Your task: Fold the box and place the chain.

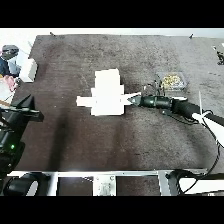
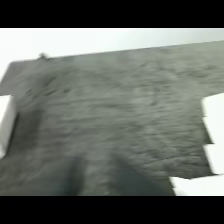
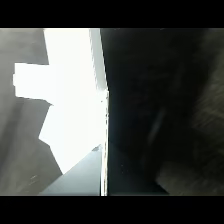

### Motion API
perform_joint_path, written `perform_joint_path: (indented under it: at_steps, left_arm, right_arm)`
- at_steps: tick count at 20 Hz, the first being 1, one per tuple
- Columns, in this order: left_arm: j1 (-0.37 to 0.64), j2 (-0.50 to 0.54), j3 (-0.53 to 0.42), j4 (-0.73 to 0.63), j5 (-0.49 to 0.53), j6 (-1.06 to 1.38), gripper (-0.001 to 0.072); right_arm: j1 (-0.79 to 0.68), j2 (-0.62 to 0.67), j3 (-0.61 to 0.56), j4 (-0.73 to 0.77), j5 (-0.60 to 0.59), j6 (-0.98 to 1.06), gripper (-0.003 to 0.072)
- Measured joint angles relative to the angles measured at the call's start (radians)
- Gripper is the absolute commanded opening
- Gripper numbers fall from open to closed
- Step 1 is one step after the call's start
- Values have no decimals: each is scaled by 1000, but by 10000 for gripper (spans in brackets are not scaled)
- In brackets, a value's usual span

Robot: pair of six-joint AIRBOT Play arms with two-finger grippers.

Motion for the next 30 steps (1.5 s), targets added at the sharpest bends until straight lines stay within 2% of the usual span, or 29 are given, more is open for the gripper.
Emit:
perform_joint_path:
  at_steps: [3,6,9,14,17,21,26,30]
  left_arm:
    - [0,-34,30,0,-155,2,578]
    - [-2,-148,96,-1,-241,-4,578]
    - [-2,-338,201,-2,-315,-11,578]
    - [-2,-704,440,26,-403,-52,578]
    - [-2,-928,633,174,-494,-191,578]
    - [-2,-1202,933,449,-681,-447,579]
    - [-2,-1501,1331,738,-968,-726,578]
    - [-2,-1715,1614,838,-1217,-882,578]
  right_arm:
    - [25,-38,12,36,-60,-43,5]
    - [35,-62,18,81,-81,-99,6]
    - [39,-71,19,100,-93,-124,5]
    - [40,-76,19,111,-98,-143,6]
    - [40,-76,19,113,-100,-159,6]
    - [40,-76,19,113,-101,-172,6]
    - [40,-76,19,113,-101,-190,6]
    - [40,-76,19,113,-101,-195,6]
